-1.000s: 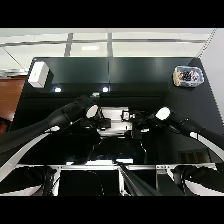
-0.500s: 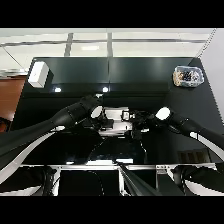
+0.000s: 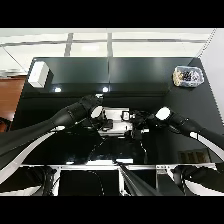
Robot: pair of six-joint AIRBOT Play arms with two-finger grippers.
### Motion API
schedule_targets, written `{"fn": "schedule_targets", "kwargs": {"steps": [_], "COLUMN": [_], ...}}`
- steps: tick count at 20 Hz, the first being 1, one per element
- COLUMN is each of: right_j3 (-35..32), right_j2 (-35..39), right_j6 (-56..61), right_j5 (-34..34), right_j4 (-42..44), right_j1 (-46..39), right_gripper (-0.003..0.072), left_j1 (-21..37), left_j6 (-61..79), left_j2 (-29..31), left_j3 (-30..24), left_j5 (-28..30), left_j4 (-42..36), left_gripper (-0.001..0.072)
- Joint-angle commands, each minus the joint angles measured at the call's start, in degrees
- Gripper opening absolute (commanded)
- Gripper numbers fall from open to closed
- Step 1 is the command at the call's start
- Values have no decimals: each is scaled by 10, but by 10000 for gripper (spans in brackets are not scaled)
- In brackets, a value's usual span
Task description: Fold the box and place the chain.
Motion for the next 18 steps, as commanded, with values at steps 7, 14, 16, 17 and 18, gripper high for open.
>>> {"fn": "schedule_targets", "kwargs": {"steps": [7,14,16,17,18], "right_j3": [0,0,0,0,0], "right_j2": [0,0,0,0,0], "right_j6": [1,-15,-19,-19,-18], "right_j5": [0,-9,-16,-15,-15], "right_j4": [1,1,1,1,1], "right_j1": [0,0,0,0,0], "right_gripper": [127,127,127,127,127], "left_j1": [1,1,0,0,0], "left_j6": [-1,-1,0,-1,-1], "left_j2": [1,1,1,1,1], "left_j3": [1,1,1,1,1], "left_j5": [3,13,12,13,14], "left_j4": [19,17,17,17,16], "left_gripper": [386,24,24,24,24]}}
